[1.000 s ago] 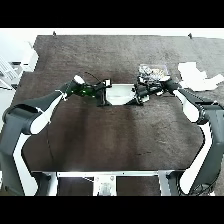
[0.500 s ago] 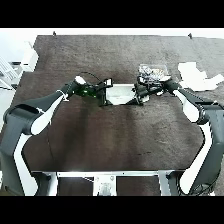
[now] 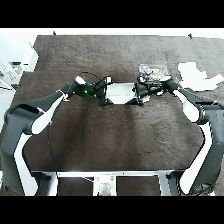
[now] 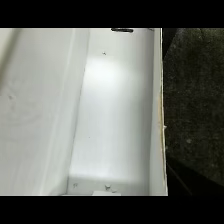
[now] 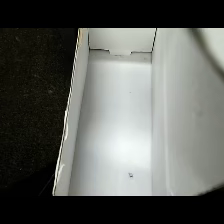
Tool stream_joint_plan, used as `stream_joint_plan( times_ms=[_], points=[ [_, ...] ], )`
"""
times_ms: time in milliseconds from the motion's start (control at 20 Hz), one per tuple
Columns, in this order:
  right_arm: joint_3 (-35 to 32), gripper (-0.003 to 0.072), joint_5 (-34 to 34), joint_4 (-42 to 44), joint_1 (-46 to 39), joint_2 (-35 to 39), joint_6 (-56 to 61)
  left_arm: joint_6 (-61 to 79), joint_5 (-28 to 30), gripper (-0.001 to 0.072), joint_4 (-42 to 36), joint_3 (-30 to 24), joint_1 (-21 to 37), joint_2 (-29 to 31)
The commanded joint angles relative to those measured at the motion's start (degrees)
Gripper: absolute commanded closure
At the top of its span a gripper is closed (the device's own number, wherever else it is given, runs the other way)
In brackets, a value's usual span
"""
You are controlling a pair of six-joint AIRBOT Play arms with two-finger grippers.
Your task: Fold the box and place the chain.
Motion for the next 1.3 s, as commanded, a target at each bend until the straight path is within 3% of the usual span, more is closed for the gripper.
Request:
stream_joint_plan(
  times_ms=[0,400,600,1250],
  points=[
    [-0.02,0.0256,0.24,-0.07,0.07,0.02,0.0,1.99,0.22,0.0,-0.02,-0.02,0.07,-0.26],
    [-0.02,0.0256,0.24,-0.07,0.07,0.02,0.0,6.84,-0.33,0.0,-0.7,-0.02,0.72,-0.26],
    [-0.02,0.0256,0.26,-0.07,0.07,0.02,0.0,7.23,-3.85,0.0001,-4.0,0.0,2.19,-1.09],
    [-0.02,0.0255,0.24,-0.07,0.07,0.02,0.0,9.14,-2.84,0.0001,-7.78,0.04,2.16,-2.4]
  ],
)
